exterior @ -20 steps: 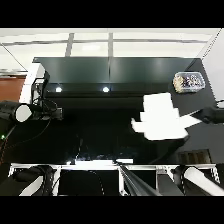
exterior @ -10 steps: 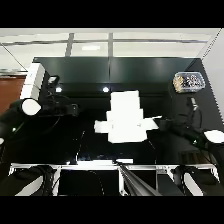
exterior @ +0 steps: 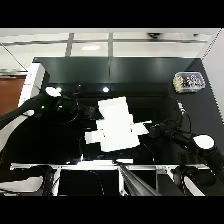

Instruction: Fold the box and place the chain.

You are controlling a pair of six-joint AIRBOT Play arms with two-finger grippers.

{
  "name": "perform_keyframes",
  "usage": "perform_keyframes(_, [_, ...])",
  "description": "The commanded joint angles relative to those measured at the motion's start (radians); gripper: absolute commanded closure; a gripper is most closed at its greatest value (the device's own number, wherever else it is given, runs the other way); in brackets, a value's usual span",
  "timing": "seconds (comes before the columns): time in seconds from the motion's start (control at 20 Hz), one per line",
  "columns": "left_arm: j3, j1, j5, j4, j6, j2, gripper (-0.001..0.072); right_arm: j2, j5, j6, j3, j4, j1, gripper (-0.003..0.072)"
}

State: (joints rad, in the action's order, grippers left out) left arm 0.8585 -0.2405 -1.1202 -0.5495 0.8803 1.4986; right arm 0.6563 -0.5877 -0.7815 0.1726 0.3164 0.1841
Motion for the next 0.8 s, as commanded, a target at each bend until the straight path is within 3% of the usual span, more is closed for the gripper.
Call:
perform_keyframes(0.0, [0.028,-0.023,-0.149,0.166,-0.248,0.098,-0.0002,-0.001,0.009,-0.004,-0.001,-0.002,0.010,0.0670])
perform_keyframes(0.15, [0.097,-0.063,-0.196,0.039,-0.256,0.147,0.0030,-0.001,0.007,-0.004,0.000,0.002,0.010,0.0669])
perform_keyframes(0.25, [0.150,-0.089,-0.248,-0.028,-0.258,0.185,0.0155,-0.001,0.005,-0.008,0.000,0.009,0.010,0.0669])
perform_keyframes(0.4, [0.191,-0.100,-0.282,-0.078,-0.272,0.216,0.0256,-0.001,0.006,-0.011,0.000,0.010,0.010,0.0669])
perform_keyframes(0.5, [0.196,-0.100,-0.268,-0.054,-0.301,0.222,0.0462,-0.001,0.005,-0.011,0.000,0.012,0.010,0.0669])
perform_keyframes(0.55, [0.196,-0.100,-0.269,-0.016,-0.330,0.227,0.0600,-0.001,0.004,-0.011,0.000,0.022,0.010,0.0669])
perform_keyframes(0.6, [0.196,-0.100,-0.269,0.016,-0.338,0.233,0.0683,-0.001,0.004,-0.011,0.000,0.034,0.010,0.0669])
perform_keyframes(0.7, [0.196,-0.100,-0.278,0.033,-0.358,0.243,0.0682,-0.001,0.002,-0.011,0.000,0.035,0.011,0.0668])
perform_keyframes(0.75, [0.196,-0.100,-0.279,0.026,-0.358,0.242,0.0684,-0.001,-0.009,-0.010,0.002,0.036,0.011,0.0572])
